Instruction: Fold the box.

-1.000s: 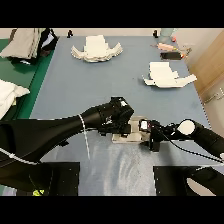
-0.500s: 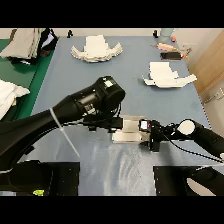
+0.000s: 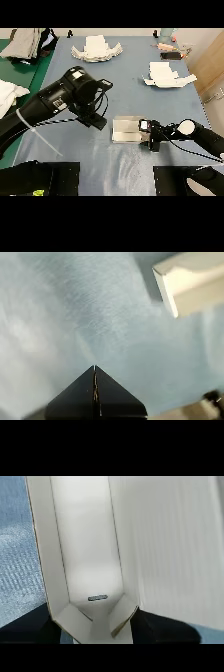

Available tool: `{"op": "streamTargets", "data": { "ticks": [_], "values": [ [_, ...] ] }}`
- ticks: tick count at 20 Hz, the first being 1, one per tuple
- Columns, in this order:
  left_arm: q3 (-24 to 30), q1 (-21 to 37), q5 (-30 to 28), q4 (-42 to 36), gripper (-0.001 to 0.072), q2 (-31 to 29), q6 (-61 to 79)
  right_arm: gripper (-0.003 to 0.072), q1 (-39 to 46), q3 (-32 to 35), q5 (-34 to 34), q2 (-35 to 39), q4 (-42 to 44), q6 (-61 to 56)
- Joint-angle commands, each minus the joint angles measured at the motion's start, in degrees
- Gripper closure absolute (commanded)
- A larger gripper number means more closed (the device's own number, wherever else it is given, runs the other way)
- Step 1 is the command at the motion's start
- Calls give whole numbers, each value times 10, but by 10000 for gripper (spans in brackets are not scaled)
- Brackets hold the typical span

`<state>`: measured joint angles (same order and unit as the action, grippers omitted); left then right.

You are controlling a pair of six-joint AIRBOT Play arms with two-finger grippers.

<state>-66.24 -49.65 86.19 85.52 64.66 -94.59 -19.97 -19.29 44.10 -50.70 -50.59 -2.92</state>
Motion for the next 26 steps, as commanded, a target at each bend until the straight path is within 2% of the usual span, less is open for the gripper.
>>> {"op": "streamTargets", "data": {
  "ticks": [1, 2, 4, 7, 9, 11, 14, 17, 21, 26],
  "values": [
    [127, 73, -148, -133, 693, -68, 389, 174, 0, 0, 0, 0, 0, 0],
    [170, 90, -191, -176, 683, -84, 493, 174, 0, 0, 0, 0, 0, 0],
    [237, 120, -289, -242, 11, -92, 605, 174, 0, 0, 0, 0, 0, 0],
    [312, 133, -412, -301, 9, -84, 742, 174, 0, 0, 0, 0, 0, 0],
    [350, 133, -455, -363, 9, -76, 878, 174, 0, 0, 0, 0, 0, 0],
    [365, 133, -463, -459, 9, -52, 997, 174, 0, 0, 0, 0, 0, 0],
    [365, 133, -483, -552, 9, -3, 1062, 174, 0, 0, 0, 0, 0, 0],
    [365, 133, -502, -586, 9, 31, 1111, 174, 0, 0, 0, 0, 0, 0],
    [364, 125, -503, -673, 9, 47, 1184, 174, 0, 0, 0, 0, 0, 0],
    [364, 125, -502, -679, 9, 55, 1187, 174, 0, 0, 0, 0, 0, 0]
  ]
}}
